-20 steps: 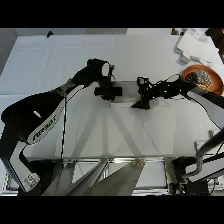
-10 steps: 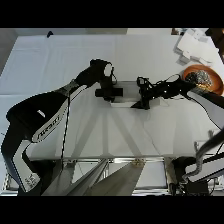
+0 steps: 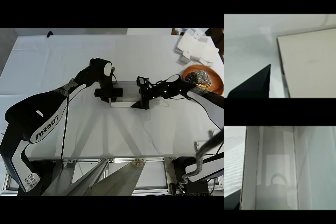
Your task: Fold the box and place the chain.
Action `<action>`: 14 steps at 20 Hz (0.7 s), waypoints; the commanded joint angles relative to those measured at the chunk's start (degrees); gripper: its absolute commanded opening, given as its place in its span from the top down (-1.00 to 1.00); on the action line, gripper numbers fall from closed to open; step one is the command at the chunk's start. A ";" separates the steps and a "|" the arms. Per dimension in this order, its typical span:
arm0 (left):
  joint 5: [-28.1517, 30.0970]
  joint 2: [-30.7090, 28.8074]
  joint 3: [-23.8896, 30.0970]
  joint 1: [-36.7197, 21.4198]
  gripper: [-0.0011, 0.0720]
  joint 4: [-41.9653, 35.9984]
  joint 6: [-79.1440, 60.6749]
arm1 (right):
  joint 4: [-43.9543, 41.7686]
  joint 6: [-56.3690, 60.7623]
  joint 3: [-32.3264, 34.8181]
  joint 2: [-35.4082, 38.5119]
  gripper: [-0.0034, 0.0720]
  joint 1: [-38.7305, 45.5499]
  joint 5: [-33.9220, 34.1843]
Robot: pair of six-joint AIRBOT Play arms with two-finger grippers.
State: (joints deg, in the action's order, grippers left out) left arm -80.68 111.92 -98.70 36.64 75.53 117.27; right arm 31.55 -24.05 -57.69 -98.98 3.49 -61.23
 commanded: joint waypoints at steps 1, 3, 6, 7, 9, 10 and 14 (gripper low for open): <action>0.31 -1.42 -0.07 -0.50 0.15 0.39 -0.04 | 0.09 0.02 -0.02 0.04 -0.66 -0.02 -0.26; 0.22 -2.21 -0.09 -0.52 -0.13 0.35 -0.11 | 0.09 0.02 -0.02 0.04 -0.66 -0.02 -0.28; -1.18 -3.58 -0.07 -0.96 -0.51 -1.81 -0.55 | 0.09 0.02 -0.02 0.04 -0.66 -0.02 -0.28; -2.36 -4.28 -0.07 -1.38 -0.51 -2.73 -1.64 | 0.09 0.02 -0.02 0.04 -0.66 -0.02 -0.28; -5.97 -6.10 -0.07 -2.32 -0.51 -3.08 -5.05 | 0.09 0.02 -0.02 0.04 -0.66 -0.02 -0.28; -8.46 -7.10 -0.07 -2.97 -0.51 -3.69 -7.30 | 0.09 0.02 -0.02 0.04 -0.66 -0.02 -0.28; -15.65 -10.73 0.00 -6.88 -0.49 -11.41 -21.70 | 0.09 0.02 -0.02 0.04 -0.66 -0.02 -0.28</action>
State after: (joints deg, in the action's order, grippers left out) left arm -90.94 103.61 -98.72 32.10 69.43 105.91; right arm 31.66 -24.05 -57.69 -98.98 3.49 -61.52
